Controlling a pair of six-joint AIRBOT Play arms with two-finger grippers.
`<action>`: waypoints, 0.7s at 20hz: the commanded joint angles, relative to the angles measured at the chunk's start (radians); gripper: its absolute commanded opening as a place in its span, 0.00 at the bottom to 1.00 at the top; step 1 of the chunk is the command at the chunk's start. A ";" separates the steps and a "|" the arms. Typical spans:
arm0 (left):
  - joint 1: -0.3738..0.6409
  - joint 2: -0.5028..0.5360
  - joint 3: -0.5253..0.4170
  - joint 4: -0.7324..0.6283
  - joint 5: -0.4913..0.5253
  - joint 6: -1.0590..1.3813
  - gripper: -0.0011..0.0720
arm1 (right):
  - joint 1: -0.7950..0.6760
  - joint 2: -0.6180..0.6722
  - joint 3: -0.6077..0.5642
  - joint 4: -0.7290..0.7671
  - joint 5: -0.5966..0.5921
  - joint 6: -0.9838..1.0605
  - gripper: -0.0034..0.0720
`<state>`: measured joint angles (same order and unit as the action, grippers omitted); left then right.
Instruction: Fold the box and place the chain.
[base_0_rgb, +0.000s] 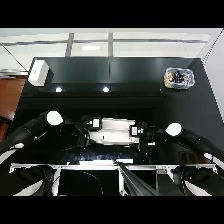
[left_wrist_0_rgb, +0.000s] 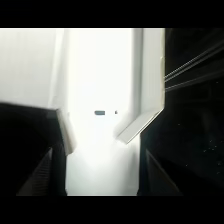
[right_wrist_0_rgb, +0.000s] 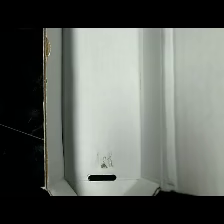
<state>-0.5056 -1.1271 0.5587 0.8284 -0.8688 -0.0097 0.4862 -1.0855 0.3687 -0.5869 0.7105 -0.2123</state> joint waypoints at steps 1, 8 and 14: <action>-0.041 -0.026 0.000 -0.027 0.047 0.010 0.73 | 0.001 -0.001 0.000 0.000 0.000 0.000 0.66; -0.041 -0.027 0.000 -0.083 0.026 0.010 0.32 | 0.001 -0.001 0.000 0.000 0.000 0.000 0.66; -0.041 -0.028 -0.001 -0.173 0.031 0.010 0.31 | 0.001 -0.001 0.000 0.000 0.000 0.000 0.66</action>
<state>-0.5465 -1.1542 0.5575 0.7101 -0.8391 0.0002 0.4862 -1.0855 0.3687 -0.5873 0.7109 -0.2123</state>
